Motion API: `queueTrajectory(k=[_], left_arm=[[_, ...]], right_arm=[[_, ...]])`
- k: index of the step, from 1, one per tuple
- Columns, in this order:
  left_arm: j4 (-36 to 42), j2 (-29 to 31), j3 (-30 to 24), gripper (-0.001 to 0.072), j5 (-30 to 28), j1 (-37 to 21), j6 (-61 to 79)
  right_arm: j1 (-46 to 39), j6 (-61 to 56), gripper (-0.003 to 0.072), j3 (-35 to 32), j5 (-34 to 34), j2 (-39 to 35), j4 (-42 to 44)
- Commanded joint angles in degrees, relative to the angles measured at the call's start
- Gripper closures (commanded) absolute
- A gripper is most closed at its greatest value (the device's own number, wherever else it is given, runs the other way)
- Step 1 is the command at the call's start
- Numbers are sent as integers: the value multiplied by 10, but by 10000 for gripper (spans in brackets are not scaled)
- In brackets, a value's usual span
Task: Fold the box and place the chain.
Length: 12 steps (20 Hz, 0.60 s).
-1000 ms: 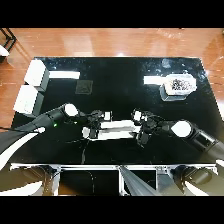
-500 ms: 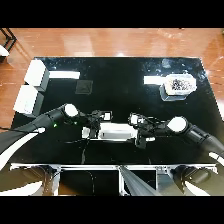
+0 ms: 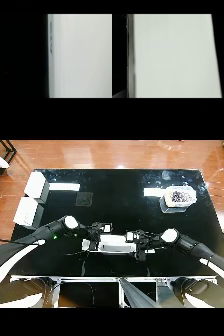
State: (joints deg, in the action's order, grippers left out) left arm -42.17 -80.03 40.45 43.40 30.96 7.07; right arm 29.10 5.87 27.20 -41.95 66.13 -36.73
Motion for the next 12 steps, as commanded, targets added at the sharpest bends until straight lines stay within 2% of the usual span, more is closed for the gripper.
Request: queueTrajectory(k=[1, 12], left_arm=[[0, 0, 0, 690, 2, 0, 0], [0, 0, 1, 689, 2, 2, 0]], right_arm=[[0, 23, -11, 0, 8, 6, 10], [-1, 23, -11, 0, 12, 17, 10]])
